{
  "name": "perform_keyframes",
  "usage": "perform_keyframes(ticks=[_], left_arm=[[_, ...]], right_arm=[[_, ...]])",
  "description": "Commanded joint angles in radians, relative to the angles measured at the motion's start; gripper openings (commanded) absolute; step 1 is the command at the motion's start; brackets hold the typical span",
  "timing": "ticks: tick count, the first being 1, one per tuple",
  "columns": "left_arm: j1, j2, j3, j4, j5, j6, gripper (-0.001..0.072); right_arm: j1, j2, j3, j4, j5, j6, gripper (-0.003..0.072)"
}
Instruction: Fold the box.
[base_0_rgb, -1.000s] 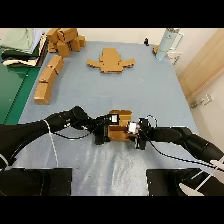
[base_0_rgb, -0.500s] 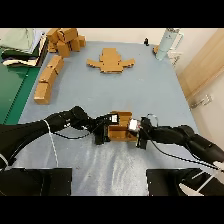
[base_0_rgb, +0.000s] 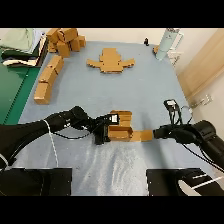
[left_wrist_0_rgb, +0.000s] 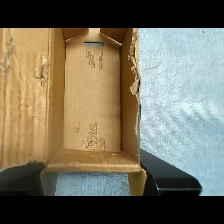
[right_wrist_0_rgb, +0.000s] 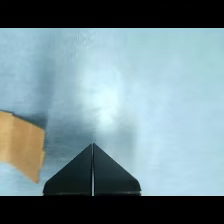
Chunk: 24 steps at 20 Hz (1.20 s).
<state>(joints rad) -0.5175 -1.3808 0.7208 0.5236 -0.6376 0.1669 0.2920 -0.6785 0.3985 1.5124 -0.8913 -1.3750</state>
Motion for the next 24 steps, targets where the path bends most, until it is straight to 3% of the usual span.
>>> perform_keyframes(ticks=[1, 3, 7, 10, 13, 14, 15, 16, 23, 24], left_arm=[[0.000, 0.001, 0.001, 0.000, 0.000, 0.000, 0.0469], [0.000, 0.001, 0.001, 0.000, 0.001, 0.000, 0.0469], [0.000, 0.001, 0.001, 0.000, 0.000, 0.000, 0.0469], [0.000, 0.001, 0.001, 0.000, 0.000, 0.000, 0.0469], [0.000, 0.001, 0.001, 0.000, 0.000, 0.000, 0.0469], [0.000, 0.001, 0.001, 0.000, 0.000, 0.000, 0.0469], [0.000, 0.001, 0.001, 0.000, 0.001, 0.000, 0.0469], [0.000, 0.001, 0.001, 0.000, 0.000, 0.000, 0.0469], [0.000, 0.001, 0.001, 0.000, 0.001, 0.000, 0.0469], [0.000, 0.001, 0.001, 0.000, 0.001, 0.000, 0.0469]], right_arm=[[-0.043, -0.106, -0.043, 0.435, 0.120, -0.164, 0.0006], [-0.010, -0.169, -0.043, 0.561, 0.150, -0.268, 0.0006], [0.091, -0.197, -0.021, 0.578, 0.145, -0.291, 0.0005], [0.142, -0.121, 0.044, 0.533, 0.141, -0.262, 0.0005], [0.142, -0.071, 0.102, 0.385, 0.107, -0.124, 0.0016], [0.142, -0.068, 0.113, 0.372, 0.100, -0.114, 0.0160], [0.142, -0.069, 0.116, 0.383, 0.101, -0.113, 0.0423], [0.143, -0.072, 0.116, 0.412, 0.097, -0.113, 0.0480], [0.187, -0.209, 0.116, 0.488, 0.098, -0.114, 0.0473], [0.207, -0.229, 0.117, 0.484, 0.108, -0.114, 0.0438]])
